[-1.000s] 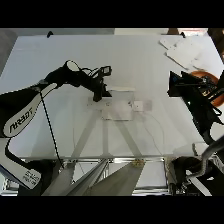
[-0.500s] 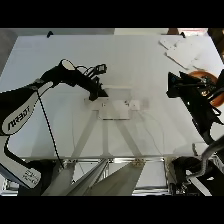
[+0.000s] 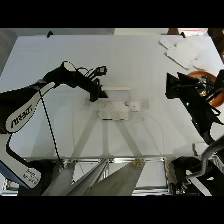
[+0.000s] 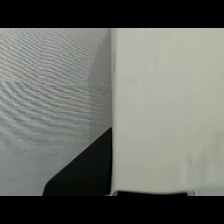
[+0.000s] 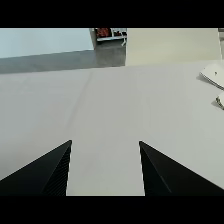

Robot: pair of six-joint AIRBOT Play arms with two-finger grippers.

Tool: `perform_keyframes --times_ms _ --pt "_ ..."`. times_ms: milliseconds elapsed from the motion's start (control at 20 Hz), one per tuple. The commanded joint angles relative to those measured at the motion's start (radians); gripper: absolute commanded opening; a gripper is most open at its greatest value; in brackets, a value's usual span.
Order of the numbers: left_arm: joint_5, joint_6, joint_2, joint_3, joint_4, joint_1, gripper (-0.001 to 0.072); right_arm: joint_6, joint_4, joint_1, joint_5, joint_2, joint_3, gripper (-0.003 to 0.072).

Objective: Fold the box and place the chain.

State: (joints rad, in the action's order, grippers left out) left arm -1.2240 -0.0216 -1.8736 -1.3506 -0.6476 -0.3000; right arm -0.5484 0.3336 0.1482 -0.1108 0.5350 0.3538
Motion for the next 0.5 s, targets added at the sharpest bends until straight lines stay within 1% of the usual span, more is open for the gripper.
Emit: perform_keyframes --times_ms 0,100,150,250,300,450 --pt "0.000 0.000 -0.001 0.001 -0.003 -0.001 0.0009 0.000 0.003 0.001 0.082 -0.001 0.001 0.0462" --pt "0.000 0.000 -0.001 0.001 -0.003 -0.001 0.0009 0.001 0.032 0.001 0.229 -0.001 0.002 0.0464" --pt "0.000 0.000 -0.001 0.001 -0.003 -0.001 0.0009 0.001 0.074 0.001 0.318 -0.001 0.002 0.0471" --pt "0.000 0.000 -0.001 0.001 -0.003 -0.001 0.0009 0.001 0.196 0.001 0.468 -0.001 0.002 0.0532" --pt "0.000 0.000 -0.001 0.001 -0.003 -0.001 0.0009 0.002 0.261 0.001 0.526 -0.001 0.002 0.0551" --pt "0.000 0.000 -0.001 0.001 -0.003 -0.001 0.0009 0.006 0.475 0.001 0.715 -0.001 0.002 0.0551"
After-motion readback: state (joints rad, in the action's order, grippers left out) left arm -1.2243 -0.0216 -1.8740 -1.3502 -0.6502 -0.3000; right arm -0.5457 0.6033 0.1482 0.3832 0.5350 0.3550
